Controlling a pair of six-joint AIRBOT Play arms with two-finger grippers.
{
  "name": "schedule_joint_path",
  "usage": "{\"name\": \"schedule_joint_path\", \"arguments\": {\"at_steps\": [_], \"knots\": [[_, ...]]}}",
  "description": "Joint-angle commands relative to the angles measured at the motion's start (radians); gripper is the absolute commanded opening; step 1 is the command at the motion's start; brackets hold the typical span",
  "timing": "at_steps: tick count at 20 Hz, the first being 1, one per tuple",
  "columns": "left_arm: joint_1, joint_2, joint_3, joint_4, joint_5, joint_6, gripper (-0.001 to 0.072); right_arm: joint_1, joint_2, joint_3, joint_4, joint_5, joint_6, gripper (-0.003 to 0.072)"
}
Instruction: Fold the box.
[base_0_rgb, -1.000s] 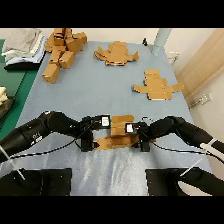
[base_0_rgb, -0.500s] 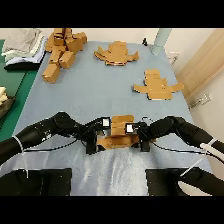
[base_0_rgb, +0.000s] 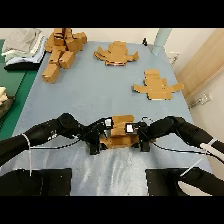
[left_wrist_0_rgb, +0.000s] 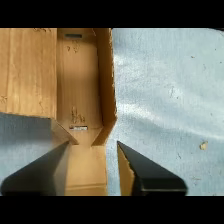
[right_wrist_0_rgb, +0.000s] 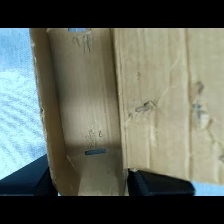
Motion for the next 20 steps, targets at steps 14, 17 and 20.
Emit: {"name": "schedule_joint_path", "arguments": {"at_steps": [14,17,20], "knots": [[-0.020,-0.054,0.000,-0.173,0.077,0.153,0.0282,0.001,0.000,0.001,0.000,0.000,0.000,0.0484],[-0.020,-0.055,0.000,-0.186,0.077,0.161,0.0282,0.001,0.000,0.001,0.000,0.000,0.000,0.0483],[-0.020,-0.055,0.000,-0.241,0.077,0.195,0.0282,0.001,0.000,0.001,0.000,0.000,0.000,0.0484]]}}
